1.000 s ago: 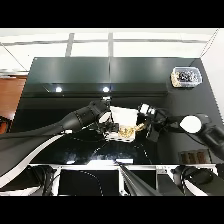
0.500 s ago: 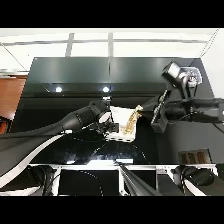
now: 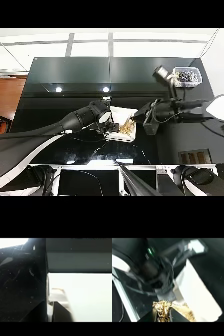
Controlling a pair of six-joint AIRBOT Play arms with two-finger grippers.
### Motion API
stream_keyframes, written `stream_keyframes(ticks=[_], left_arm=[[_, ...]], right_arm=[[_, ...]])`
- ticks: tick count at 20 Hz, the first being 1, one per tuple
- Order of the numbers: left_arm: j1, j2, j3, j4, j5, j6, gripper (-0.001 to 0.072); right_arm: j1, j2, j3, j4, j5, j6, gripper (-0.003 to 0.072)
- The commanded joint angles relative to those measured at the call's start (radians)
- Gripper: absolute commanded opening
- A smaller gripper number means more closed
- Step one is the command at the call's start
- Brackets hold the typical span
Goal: Fold the box and place the chain.
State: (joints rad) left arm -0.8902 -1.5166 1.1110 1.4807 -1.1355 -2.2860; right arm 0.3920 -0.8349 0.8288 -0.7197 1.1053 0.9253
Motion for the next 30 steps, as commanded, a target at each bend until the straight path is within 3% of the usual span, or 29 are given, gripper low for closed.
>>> stream_keyframes(ticks=[1,6,7,8,9,13,17,23,28,29,30], left_arm=[[0.0,0.001,0.0,-0.001,0.001,-0.001,0.003],[0.0,0.001,0.0,-0.001,0.003,-0.019,0.003],[0.0,0.001,0.0,0.0,0.003,-0.019,0.003],[0.0,0.001,0.0,0.0,0.003,-0.019,0.003],[0.0,0.001,0.0,0.0,0.003,-0.019,0.003],[0.0,0.001,0.0,-0.001,0.001,-0.026,0.003],[0.001,0.001,0.001,0.011,0.018,-0.085,0.003],[0.002,0.001,0.081,0.041,0.016,-0.127,0.0031],[0.008,-0.02,0.087,0.025,0.001,-0.153,0.0033],[0.006,-0.025,0.087,0.018,-0.005,-0.153,0.0098],[0.006,-0.027,0.087,0.017,-0.015,-0.153,0.0293]], right_arm=[[0.001,-0.024,-0.095,0.013,-0.057,0.015,0.0017],[0.001,-0.025,-0.114,0.012,-0.089,0.04,0.002],[0.0,-0.025,-0.114,0.011,-0.089,0.05,0.014],[-0.002,-0.025,-0.113,0.003,-0.088,0.056,0.0386],[-0.016,-0.023,-0.104,-0.022,-0.067,0.056,0.0402],[-0.219,0.021,-0.003,-0.241,0.15,0.078,0.0385],[-0.448,0.092,0.022,-0.24,0.151,0.093,0.0385],[-0.472,0.093,0.022,-0.212,0.147,0.093,0.0385],[-0.472,0.093,0.022,-0.194,0.147,0.093,0.0385],[-0.472,0.093,0.022,-0.181,0.147,0.093,0.0385],[-0.472,0.093,0.022,-0.171,0.147,0.093,0.0385]])
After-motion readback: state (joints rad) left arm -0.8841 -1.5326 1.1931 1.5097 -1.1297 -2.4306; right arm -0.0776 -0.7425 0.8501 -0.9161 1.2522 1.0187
